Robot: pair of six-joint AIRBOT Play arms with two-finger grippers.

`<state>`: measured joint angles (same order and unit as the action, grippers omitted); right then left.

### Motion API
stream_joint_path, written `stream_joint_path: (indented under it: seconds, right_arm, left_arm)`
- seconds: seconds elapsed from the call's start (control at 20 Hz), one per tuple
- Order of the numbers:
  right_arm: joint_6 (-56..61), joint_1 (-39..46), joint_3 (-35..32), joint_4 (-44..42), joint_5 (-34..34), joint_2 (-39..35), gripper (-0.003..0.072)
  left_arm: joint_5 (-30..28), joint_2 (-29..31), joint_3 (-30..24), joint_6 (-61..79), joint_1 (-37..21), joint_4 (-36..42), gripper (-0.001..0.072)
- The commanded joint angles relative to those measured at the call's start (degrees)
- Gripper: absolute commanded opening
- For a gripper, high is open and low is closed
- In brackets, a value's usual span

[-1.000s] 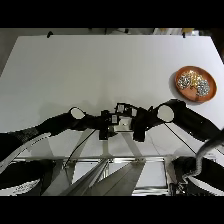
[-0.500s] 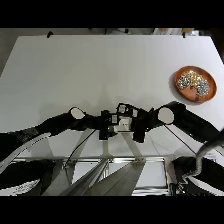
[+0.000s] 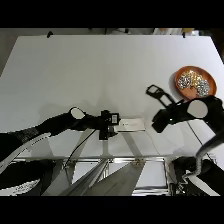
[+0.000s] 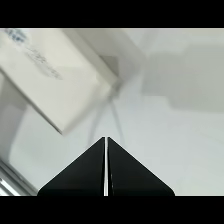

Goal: Fold the box and place the chain.

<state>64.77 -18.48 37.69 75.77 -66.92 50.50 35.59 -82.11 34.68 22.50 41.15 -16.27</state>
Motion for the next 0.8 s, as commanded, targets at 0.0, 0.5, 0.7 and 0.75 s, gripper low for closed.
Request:
stream_joint_path:
  seconds: [0.0, 0.5, 0.7, 0.75]
  right_arm:
    - [11.2, 9.4, -2.8, 7.9, -4.1, -1.2, 0.0017]
    - [21.2, 20.9, -9.7, 12.9, -8.8, -1.3, 0.0018]
    - [21.2, 20.9, -9.7, 12.9, -8.8, -1.3, 0.0018]
    - [21.2, 20.9, -9.7, 12.9, -8.8, -1.3, 0.0018]
  left_arm:
    - [0.0, 0.0, 0.0, 0.0, 0.0, 0.0, 0.0201]
    - [0.0, 0.0, 0.0, 0.0, 0.0, 0.0, 0.0201]
    - [0.0, 0.0, 0.0, 0.0, 0.0, 0.0, 0.0201]
    - [0.0, 0.0, 0.0, 0.0, 0.0, 0.0, 0.0201]
